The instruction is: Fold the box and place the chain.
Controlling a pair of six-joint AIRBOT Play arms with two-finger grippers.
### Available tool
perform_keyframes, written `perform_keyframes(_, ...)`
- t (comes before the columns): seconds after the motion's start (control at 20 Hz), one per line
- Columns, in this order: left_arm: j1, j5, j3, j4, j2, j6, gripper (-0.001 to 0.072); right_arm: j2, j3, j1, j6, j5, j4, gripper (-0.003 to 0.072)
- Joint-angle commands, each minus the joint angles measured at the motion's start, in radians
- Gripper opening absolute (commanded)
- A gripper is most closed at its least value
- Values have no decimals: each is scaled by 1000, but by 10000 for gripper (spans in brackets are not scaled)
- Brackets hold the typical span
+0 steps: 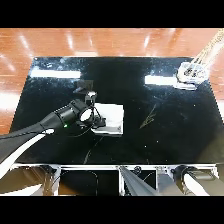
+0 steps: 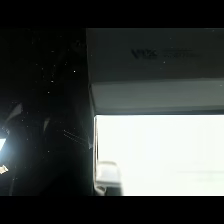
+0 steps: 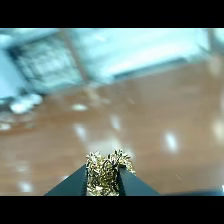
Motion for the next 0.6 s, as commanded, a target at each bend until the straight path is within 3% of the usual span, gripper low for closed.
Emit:
perform_keyframes(0.0, 0, -2, 1, -2, 0, 0, 21, 113, 0, 165, -60, 49, -2, 34)
perform_keyframes(0.2, 0, -3, 1, -2, 0, 0, 21, 113, -6, 428, -57, 155, -2, 34)
perform_keyframes(0.55, 0, -2, 1, -2, 0, 0, 21, 5, -66, 792, 23, 146, -51, 34)
